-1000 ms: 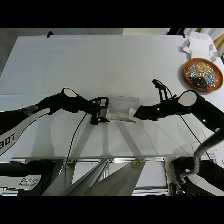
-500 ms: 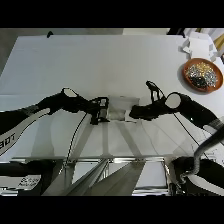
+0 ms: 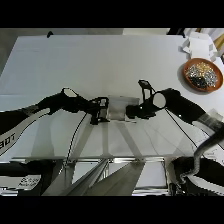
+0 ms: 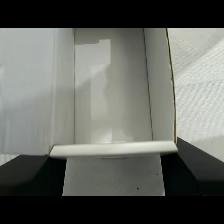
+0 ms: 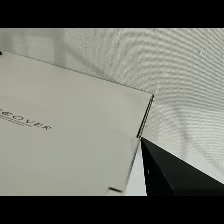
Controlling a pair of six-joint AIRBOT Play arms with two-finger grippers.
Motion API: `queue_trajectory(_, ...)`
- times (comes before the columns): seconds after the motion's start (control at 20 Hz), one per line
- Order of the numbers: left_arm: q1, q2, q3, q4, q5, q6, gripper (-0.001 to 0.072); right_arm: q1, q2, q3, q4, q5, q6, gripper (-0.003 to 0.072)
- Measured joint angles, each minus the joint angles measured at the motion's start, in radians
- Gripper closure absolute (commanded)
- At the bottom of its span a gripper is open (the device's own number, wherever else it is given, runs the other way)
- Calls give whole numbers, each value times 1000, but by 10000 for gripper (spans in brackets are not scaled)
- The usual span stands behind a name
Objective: Fold the box and place the chain.
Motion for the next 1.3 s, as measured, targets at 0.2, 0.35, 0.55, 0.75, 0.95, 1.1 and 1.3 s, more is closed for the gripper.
queue_trajectory(0.2, 0, 0, 0, 0, 0, 0, 556, 63, -25, 37, -87, 46, 121, 200)
queue_trajectory(0.35, 0, 0, 0, 0, 0, 0, 556, 105, -57, 61, -143, 72, 199, 200)
queue_trajectory(0.55, 0, 0, 0, 0, 0, 0, 556, 138, -109, 102, -198, 101, 284, 218)
queue_trajectory(0.75, 0, 0, 0, -1, 1, -2, 556, 147, -127, 116, -240, 133, 371, 332)
queue_trajectory(0.95, 0, 0, 0, -1, 1, -2, 556, 150, -131, 121, -264, 151, 438, 480)
queue_trajectory(1.1, 0, 0, 0, 0, 1, 0, 556, 150, -132, 121, -275, 164, 460, 639)
queue_trajectory(1.3, 0, 0, 0, 0, 0, 1, 556, 150, -136, 121, -277, 169, 477, 669)
